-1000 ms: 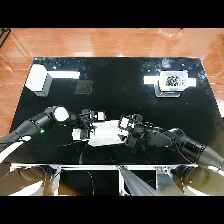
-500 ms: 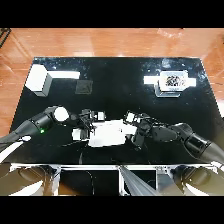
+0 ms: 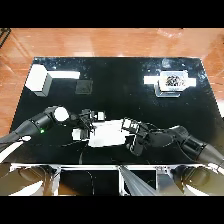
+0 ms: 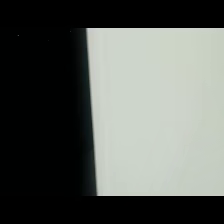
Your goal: Fold the box and place the chain.
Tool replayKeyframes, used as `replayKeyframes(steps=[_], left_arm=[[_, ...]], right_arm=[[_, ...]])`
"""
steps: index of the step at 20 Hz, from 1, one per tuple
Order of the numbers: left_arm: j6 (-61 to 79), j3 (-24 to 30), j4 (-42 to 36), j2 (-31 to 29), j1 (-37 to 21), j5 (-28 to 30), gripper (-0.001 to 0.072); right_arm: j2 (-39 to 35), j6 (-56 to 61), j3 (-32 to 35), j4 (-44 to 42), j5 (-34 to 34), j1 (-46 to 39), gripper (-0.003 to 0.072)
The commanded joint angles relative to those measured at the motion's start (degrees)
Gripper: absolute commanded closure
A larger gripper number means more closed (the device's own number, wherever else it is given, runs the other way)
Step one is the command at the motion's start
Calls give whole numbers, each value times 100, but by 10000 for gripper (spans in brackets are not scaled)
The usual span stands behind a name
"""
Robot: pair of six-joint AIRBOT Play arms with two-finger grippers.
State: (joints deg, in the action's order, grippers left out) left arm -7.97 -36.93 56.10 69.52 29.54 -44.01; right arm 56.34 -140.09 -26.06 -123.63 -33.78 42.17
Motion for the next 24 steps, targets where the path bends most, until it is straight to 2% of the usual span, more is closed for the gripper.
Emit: replayKeyframes(steps=[1,5,12,24], left_arm=[[0,-7,2,2,0,2,688],[-2,-7,2,2,0,0,688],[0,-7,2,2,0,2,688],[-2,-7,2,2,0,0,688]], right_arm=[[87,39,4,-37,885,420,-11],[87,37,4,289,1547,437,-11],[83,17,-11,1001,1711,437,-11],[72,13,-96,1128,1821,437,-11]])
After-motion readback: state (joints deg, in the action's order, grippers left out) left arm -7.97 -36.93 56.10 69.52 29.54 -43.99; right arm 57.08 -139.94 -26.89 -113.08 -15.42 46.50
